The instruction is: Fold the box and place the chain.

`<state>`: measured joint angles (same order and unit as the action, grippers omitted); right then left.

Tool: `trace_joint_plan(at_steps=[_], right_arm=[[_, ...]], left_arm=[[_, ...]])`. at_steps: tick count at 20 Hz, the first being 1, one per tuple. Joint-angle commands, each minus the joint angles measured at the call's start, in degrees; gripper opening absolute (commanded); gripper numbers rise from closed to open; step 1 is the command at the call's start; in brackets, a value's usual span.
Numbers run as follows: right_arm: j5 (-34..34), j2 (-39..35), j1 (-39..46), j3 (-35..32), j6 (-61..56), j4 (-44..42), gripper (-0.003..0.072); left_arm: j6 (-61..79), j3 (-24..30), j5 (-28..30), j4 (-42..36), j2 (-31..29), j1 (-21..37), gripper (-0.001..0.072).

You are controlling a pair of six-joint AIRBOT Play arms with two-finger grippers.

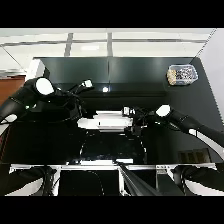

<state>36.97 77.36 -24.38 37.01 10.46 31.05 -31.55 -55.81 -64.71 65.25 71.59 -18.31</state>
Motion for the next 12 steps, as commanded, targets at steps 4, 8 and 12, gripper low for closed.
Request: trace_joint_plan(at_steps=[4, 8, 12], right_arm=[[-0.20, 0.04, -0.02, -0.02, -0.15, -0.13, 0.0403], [-0.20, 0.02, -0.02, -0.02, -0.15, -0.13, 0.0403], [-0.20, 0.04, -0.02, -0.02, -0.15, -0.13, 0.0403]], left_arm=[[-2.14, 4.11, -7.98, -32.09, 3.28, 0.24, 0.0029], [0.28, 4.74, 13.97, -42.47, 6.82, -0.28, 0.0028], [-3.54, 4.57, 21.53, -30.42, 10.54, -0.48, 0.0027]])
